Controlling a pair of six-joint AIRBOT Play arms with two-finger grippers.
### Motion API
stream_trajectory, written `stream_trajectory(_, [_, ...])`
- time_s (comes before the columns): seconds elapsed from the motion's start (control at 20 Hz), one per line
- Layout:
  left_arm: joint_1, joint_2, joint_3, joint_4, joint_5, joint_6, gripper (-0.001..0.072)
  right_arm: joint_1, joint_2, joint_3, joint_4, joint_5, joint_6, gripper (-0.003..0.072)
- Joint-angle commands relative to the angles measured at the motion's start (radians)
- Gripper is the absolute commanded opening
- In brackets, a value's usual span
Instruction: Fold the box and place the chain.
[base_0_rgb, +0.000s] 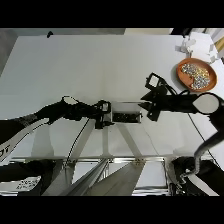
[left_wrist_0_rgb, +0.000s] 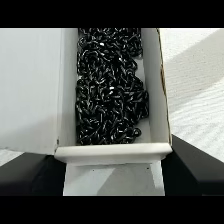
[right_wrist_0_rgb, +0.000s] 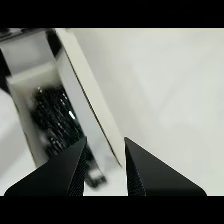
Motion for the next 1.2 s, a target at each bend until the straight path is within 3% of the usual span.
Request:
stream_trajectory(0.0, [0.0, 0.0, 0.001, 0.0, 0.0, 0.0, 0.0209, -0.157, 0.026, -0.029, -0.084, 0.099, -0.158, 0.0239])
stream_trajectory(0.2, [0.0, 0.0, 0.001, 0.0, 0.0, 0.0, 0.0209, -0.171, -0.057, -0.122, -0.042, 0.014, -0.306, 0.0239])
stream_trajectory(0.55, [0.0, 0.0, 0.001, 0.0, 0.0, 0.0, 0.0209, -0.151, -0.242, -0.17, 0.155, -0.006, -0.615, 0.0236])
stream_trajectory(0.8, [0.0, 0.0, 0.001, 0.0, 0.0, 0.0, 0.0209, -0.1, -0.354, -0.17, 0.162, -0.061, -0.645, 0.0216])
stream_trajectory(1.15, [0.0, 0.0, 0.001, 0.0, 0.0, 0.0, 0.0209, -0.1, -0.37, -0.17, 0.196, -0.126, -0.645, 0.0216])
